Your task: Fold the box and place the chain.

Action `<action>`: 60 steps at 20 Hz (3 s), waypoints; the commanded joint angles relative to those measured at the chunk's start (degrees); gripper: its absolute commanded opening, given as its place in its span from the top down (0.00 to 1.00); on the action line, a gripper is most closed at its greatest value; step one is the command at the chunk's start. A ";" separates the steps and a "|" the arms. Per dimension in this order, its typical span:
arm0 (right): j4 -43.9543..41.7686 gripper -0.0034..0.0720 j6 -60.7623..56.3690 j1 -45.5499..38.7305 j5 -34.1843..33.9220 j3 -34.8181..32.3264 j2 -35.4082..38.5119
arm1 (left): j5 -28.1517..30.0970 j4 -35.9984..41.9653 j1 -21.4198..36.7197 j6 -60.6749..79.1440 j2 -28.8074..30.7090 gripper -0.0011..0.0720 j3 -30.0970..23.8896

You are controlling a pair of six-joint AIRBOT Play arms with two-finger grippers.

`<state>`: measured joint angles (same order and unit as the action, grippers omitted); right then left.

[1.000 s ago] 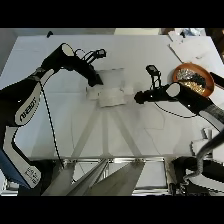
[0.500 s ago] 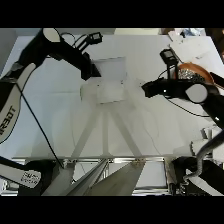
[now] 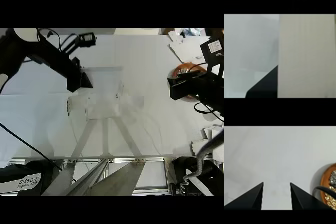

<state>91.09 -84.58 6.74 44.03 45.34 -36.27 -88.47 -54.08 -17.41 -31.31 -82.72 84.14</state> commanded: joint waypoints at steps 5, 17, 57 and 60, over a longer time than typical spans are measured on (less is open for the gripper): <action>3.08 0.48 -1.11 0.02 2.58 0.02 1.25 | 18.84 5.77 -0.24 14.16 -1.01 0.97 -15.54; 2.95 0.48 -1.14 0.04 0.90 0.00 1.25 | 25.18 8.26 -3.04 32.85 -13.18 0.97 -15.54; -24.13 0.07 59.10 11.74 11.72 -2.03 -20.33 | 25.27 8.39 -3.17 32.81 -14.62 0.96 -15.54; -27.65 0.03 71.06 13.05 -5.01 -8.09 -20.79 | 25.27 8.39 -3.17 32.81 -14.64 0.96 -15.54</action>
<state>67.11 -24.14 18.94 51.94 41.08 -54.83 -63.20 -45.67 -20.53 1.50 -97.32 68.64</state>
